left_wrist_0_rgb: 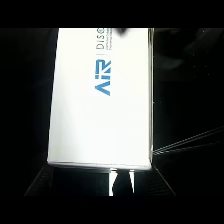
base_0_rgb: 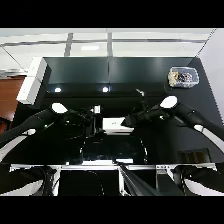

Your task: Fold the box and place the chain.

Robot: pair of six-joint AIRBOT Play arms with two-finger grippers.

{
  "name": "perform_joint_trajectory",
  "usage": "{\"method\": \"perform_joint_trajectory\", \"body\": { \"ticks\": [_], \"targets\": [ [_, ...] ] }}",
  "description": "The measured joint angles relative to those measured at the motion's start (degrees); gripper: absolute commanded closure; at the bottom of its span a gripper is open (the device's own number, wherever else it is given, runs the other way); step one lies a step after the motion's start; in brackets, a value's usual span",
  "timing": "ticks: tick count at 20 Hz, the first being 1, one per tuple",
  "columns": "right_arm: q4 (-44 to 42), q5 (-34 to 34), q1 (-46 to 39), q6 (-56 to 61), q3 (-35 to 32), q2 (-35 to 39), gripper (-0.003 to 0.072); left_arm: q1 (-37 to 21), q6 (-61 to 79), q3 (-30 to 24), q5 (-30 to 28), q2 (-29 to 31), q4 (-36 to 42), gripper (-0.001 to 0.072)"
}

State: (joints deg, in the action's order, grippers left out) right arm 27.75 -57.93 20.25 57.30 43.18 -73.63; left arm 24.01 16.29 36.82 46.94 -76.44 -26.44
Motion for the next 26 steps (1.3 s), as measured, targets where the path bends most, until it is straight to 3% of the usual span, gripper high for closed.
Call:
{"method": "perform_joint_trajectory", "body": {
  "ticks": [1,2,3,7,11,18,26],
  "targets": [
    [-0.04,-2.64,-1.97,-0.13,1.03,1.99,0.0671,0.0,-0.07,0.0,-0.04,0.11,0.04,0.03],
    [1.4,-5.62,-4.42,-0.15,1.77,4.33,0.0671,-0.04,-0.39,0.0,-0.11,0.42,0.02,0.0183],
    [3.23,-8.28,-7.13,0.09,2.32,6.93,0.0671,-0.04,-0.83,0.09,-0.04,0.96,0.0,-0.0005],
    [12.48,-16.9,-18.03,3.39,3.39,18.23,0.0671,0.04,-3.5,1.68,2.19,4.42,-0.33,-0.0001],
    [17.94,-20.09,-23.65,5.75,3.61,24.33,0.0671,3.1,-7.76,6.64,4.63,4.76,-0.02,0.0],
    [19.19,-17.57,-25.7,6.84,3.61,26.56,0.0671,10.75,-17.73,17.9,3.02,-6.49,0.24,-0.0001],
    [19.19,-16.52,-25.92,7.15,3.61,26.77,0.0671,11.21,-28.37,21.11,5.53,-10.14,-7.3,0.0]
  ]
}}
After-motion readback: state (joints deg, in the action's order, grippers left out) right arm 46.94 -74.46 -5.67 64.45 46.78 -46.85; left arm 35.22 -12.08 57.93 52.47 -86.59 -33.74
